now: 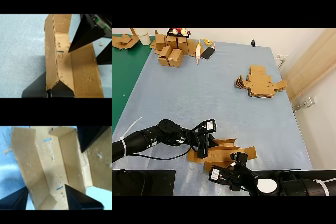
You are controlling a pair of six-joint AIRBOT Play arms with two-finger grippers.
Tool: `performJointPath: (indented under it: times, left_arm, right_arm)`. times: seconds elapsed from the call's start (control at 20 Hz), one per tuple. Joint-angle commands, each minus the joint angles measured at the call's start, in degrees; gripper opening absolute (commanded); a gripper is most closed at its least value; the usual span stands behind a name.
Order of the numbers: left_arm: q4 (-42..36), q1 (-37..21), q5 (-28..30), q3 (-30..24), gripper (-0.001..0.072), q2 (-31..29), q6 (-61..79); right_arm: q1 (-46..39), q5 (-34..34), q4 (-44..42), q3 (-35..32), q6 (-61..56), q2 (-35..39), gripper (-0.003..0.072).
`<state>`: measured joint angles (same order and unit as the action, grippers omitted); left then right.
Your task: Fold the box.
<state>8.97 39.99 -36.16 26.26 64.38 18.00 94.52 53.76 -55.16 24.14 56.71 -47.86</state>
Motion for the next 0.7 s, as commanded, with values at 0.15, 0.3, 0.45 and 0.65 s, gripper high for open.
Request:
performJointPath:
  times: [0.15,0.3,0.45,0.65]
  left_arm:
    - [0.0,0.0,0.0,0.0,0.0013,0.0,0.0]
    - [0.0,0.0,0.0,0.0,0.0013,0.0,0.0]
    - [0.0,0.0,0.0,0.0,0.0013,0.0,0.0]
    - [0.0,0.0,0.0,0.0,0.0013,0.0,0.0]
  right_arm:
    - [-4.9,-2.7,-1.0,0.0,5.6,1.0,0.0717]
    - [-7.7,-2.2,-2.4,-0.4,7.5,3.4,0.0717]
    - [-8.2,-2.3,-2.8,-2.9,7.7,9.2,0.0716]
    - [-9.0,-2.3,-2.7,-6.3,7.7,17.0,0.0716]
